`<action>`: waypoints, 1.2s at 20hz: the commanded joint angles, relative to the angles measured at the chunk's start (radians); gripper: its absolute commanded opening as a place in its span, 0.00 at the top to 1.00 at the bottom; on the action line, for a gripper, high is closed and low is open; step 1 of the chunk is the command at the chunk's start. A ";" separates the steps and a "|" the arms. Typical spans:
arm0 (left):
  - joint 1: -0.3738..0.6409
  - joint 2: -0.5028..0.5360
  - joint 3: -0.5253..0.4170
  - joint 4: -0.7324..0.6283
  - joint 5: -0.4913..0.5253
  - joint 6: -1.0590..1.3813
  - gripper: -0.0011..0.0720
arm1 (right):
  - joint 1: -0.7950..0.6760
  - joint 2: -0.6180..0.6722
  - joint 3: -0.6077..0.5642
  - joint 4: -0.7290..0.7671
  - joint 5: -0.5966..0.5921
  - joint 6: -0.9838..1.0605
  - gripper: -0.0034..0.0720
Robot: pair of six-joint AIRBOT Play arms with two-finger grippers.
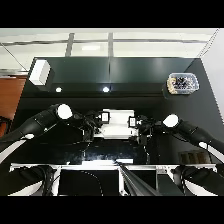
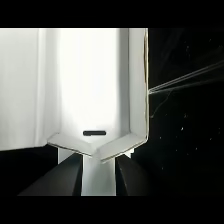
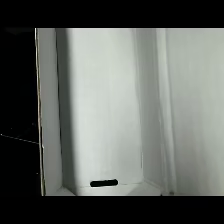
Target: Fold the box and place the chain.
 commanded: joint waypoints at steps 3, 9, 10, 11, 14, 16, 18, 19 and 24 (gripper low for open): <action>0.000 -0.005 0.000 -0.084 0.021 0.003 0.66 | -0.001 0.000 0.001 0.000 0.000 0.000 0.63; -0.035 -0.046 0.000 -0.144 0.091 0.003 0.69 | -0.001 0.000 0.001 0.000 0.000 0.000 0.63; -0.036 -0.055 0.000 -0.156 0.095 0.003 0.68 | -0.001 0.000 0.001 0.000 0.000 0.000 0.63; -0.035 -0.061 -0.001 -0.156 0.090 0.003 0.68 | -0.001 0.000 0.001 0.000 0.000 0.000 0.63; -0.035 -0.063 -0.001 -0.144 0.082 0.003 0.69 | -0.001 0.000 0.001 0.000 0.000 0.000 0.63; -0.036 -0.063 -0.001 -0.158 0.082 0.003 0.53 | -0.001 0.000 0.001 0.000 0.000 0.000 0.63; -0.037 -0.063 -0.001 -0.171 0.077 0.003 0.47 | -0.001 0.000 0.001 0.000 0.000 0.000 0.63; -0.037 -0.063 -0.001 -0.171 0.072 -0.002 0.42 | -0.001 0.000 0.001 0.000 0.000 0.000 0.63; -0.037 -0.063 -0.001 -0.170 0.071 -0.019 0.57 | -0.001 0.000 0.001 0.000 0.000 0.000 0.63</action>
